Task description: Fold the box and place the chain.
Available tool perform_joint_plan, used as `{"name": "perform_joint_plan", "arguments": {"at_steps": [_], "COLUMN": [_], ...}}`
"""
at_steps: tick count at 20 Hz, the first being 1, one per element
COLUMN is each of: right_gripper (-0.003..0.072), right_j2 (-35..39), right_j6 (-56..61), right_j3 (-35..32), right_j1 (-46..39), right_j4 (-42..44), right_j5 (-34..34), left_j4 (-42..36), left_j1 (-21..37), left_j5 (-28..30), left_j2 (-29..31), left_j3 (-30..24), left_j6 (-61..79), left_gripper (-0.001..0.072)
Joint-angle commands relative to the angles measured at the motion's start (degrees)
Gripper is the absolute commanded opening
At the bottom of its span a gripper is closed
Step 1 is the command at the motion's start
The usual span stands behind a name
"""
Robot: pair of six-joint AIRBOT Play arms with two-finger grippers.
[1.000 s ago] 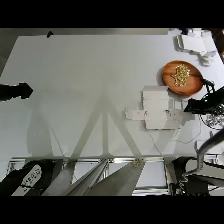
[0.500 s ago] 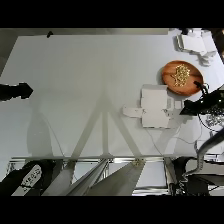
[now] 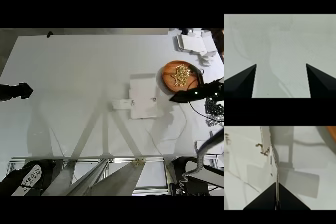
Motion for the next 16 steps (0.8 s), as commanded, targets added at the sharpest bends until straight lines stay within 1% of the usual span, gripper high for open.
{"name": "perform_joint_plan", "arguments": {"at_steps": [1, 3, 4, 5, 7, 8, 11, 12, 16], "right_gripper": [0.0005, 0.0005, 0.0005, 0.0005, 0.0008, 0.0009, 0.001, 0.0008, 0.0007], "right_j2": [6.4, 7.9, 8.1, 8.1, 8.0, 7.9, 7.9, 7.9, 6.4], "right_j6": [-8.7, -11.1, -12.6, -13.7, -13.6, -13.6, -13.6, -13.3, -13.0], "right_j3": [-5.9, -12.2, -15.2, -18.1, -21.1, -21.1, -21.1, -21.1, -21.6], "right_j1": [8.7, 14.5, 17.6, 21.2, 27.8, 30.1, 34.3, 34.8, 35.1], "right_j4": [12.7, 16.3, 18.4, 20.6, 22.2, 22.0, 22.1, 22.3, 24.3], "right_j5": [-11.7, -19.8, -24.8, -31.3, -42.3, -45.1, -52.8, -54.1, -51.2], "left_j4": [0.0, 0.0, 0.0, 0.0, 0.0, 0.0, 0.0, 0.0, -2.3], "left_j1": [0.0, 0.0, 0.0, 0.0, 0.0, 0.0, 0.0, 0.0, 0.0], "left_j5": [0.0, 0.0, 0.0, 0.0, 0.0, 0.0, 0.0, 0.0, 0.3], "left_j2": [0.0, 0.0, 0.0, 0.0, 0.0, 0.0, 0.0, 0.0, 0.0], "left_j3": [0.1, 0.1, 0.0, 0.0, 0.1, 0.1, 0.0, 0.0, 0.1], "left_j6": [0.0, 0.0, 0.0, 0.0, 0.0, 0.0, 0.0, 0.0, 0.0], "left_gripper": [0.0692, 0.0692, 0.0692, 0.0692, 0.0692, 0.0692, 0.0692, 0.0692, 0.0692]}}
